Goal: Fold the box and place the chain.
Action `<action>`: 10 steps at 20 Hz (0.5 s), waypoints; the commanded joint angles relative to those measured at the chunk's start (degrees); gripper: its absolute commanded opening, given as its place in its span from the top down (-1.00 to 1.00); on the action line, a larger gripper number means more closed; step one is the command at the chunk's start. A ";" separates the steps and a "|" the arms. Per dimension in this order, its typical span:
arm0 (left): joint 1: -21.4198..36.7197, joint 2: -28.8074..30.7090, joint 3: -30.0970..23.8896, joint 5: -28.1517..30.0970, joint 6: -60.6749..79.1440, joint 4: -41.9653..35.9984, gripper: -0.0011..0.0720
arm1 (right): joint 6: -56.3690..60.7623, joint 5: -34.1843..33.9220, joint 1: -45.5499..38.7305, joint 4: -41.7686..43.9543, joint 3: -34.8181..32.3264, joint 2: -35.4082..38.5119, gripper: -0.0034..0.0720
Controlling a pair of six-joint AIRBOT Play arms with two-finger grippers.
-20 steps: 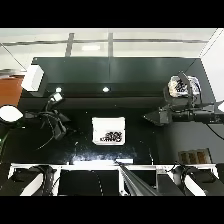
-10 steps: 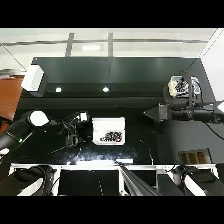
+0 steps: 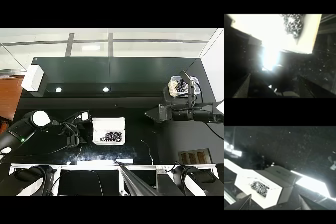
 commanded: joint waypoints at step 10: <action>1.73 -4.11 0.00 2.75 8.17 -6.49 -0.92 | 0.00 0.22 0.04 -1.79 0.00 0.04 -0.94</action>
